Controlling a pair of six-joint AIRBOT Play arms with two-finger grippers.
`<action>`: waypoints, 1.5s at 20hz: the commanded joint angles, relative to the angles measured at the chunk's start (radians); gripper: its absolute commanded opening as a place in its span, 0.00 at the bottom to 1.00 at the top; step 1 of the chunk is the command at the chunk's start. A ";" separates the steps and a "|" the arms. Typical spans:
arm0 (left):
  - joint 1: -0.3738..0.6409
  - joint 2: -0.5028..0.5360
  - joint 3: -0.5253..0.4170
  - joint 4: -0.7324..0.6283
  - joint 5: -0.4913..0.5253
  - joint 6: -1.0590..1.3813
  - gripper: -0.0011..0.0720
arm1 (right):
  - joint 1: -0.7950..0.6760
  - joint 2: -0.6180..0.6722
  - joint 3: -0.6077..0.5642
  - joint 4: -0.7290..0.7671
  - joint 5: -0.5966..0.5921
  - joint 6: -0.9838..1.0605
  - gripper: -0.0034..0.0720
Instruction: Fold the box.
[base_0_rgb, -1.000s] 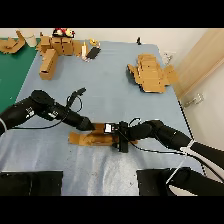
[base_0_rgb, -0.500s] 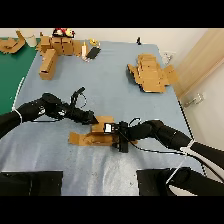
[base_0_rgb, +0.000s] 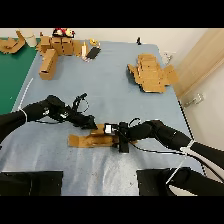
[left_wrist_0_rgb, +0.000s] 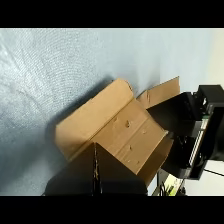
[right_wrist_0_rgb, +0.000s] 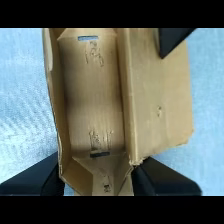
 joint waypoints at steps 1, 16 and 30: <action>0.041 -0.003 0.001 0.007 -0.049 -0.004 0.03 | 0.000 0.000 0.001 0.000 0.003 0.002 0.70; 0.172 0.509 -0.189 0.264 -0.010 0.491 0.03 | -0.001 0.000 0.001 0.000 0.003 0.002 0.70; -0.122 0.523 -0.354 0.318 0.135 0.898 0.95 | 0.000 0.000 0.001 0.000 0.003 0.002 0.70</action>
